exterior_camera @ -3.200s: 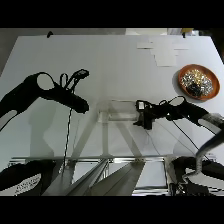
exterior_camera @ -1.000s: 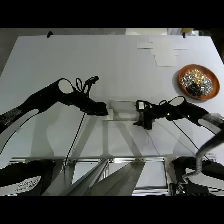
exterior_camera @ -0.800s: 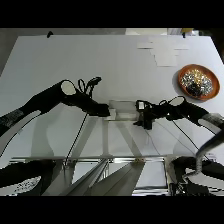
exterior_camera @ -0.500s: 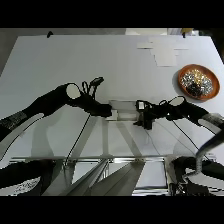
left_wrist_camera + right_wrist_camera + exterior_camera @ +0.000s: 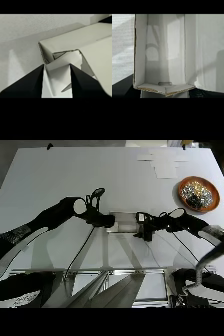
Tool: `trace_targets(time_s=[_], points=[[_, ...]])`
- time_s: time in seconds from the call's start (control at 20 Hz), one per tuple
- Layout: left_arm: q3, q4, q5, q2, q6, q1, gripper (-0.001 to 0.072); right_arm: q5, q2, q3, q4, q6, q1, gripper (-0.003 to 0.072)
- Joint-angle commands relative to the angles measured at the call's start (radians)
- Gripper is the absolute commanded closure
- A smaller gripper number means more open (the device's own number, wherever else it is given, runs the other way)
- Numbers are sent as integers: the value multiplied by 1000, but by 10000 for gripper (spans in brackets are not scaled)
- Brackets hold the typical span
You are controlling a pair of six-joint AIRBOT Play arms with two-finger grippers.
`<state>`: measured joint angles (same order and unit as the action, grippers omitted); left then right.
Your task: Fold the box and place the chain.
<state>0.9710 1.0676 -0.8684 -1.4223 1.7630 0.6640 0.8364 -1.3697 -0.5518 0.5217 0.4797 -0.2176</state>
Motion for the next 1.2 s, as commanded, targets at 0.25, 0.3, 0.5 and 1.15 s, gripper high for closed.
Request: trace_targets(time_s=[0.25, 0.3, 0.5, 1.15], points=[[145, 256, -114, -72, 270, 91, 369, 2, 1, -1, 0, 0, 0, 389], [167, 265, -140, -91, 286, 101, 369, 2, 1, -1, 0, 0, 0, 389], [261, 285, -224, -173, 322, 143, 368, 1, 1, -1, 0, 0, 0, 389], [275, 417, -278, -196, 450, 160, 377, 2, 1, -1, 0, 0, 0, 389]])
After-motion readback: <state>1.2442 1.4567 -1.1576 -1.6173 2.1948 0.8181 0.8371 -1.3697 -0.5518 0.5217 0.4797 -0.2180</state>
